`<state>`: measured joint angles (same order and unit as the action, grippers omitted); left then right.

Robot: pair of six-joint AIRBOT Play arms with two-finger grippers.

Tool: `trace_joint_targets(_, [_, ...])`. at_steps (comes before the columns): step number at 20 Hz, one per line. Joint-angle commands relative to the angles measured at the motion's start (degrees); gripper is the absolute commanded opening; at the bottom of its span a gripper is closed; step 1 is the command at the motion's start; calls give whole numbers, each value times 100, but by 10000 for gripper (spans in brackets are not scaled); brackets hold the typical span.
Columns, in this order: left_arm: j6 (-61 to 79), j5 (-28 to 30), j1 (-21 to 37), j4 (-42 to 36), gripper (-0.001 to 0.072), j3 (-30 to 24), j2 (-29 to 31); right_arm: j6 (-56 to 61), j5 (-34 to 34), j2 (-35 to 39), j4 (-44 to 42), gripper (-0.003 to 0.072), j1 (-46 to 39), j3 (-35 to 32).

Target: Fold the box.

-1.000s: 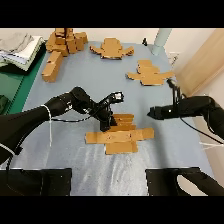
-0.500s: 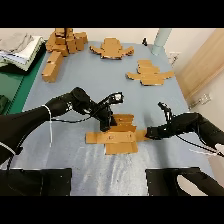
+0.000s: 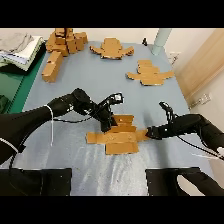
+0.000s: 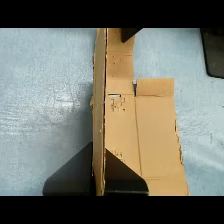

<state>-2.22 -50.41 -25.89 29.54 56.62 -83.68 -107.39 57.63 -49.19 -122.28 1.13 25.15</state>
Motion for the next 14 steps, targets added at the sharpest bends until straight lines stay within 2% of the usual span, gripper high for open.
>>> trace_joint_targets(1, [-13,-177,2,4,12,-4,-15,-22,-17,317,-249,4,4,52])
trace_joint_targets(4, [-2,-203,7,11,13,-4,-15,-31,17,387,-354,4,4,136])
trace_joint_targets(8, [7,-203,7,33,15,-2,-15,-697,494,424,-702,4,247,181])
trace_joint_targets(10, [-17,-210,4,28,15,-2,-15,-699,481,599,-295,3,892,214])
trace_joint_targets(14, [-17,-208,2,26,15,-2,-15,-702,407,1316,1327,5,2940,129])
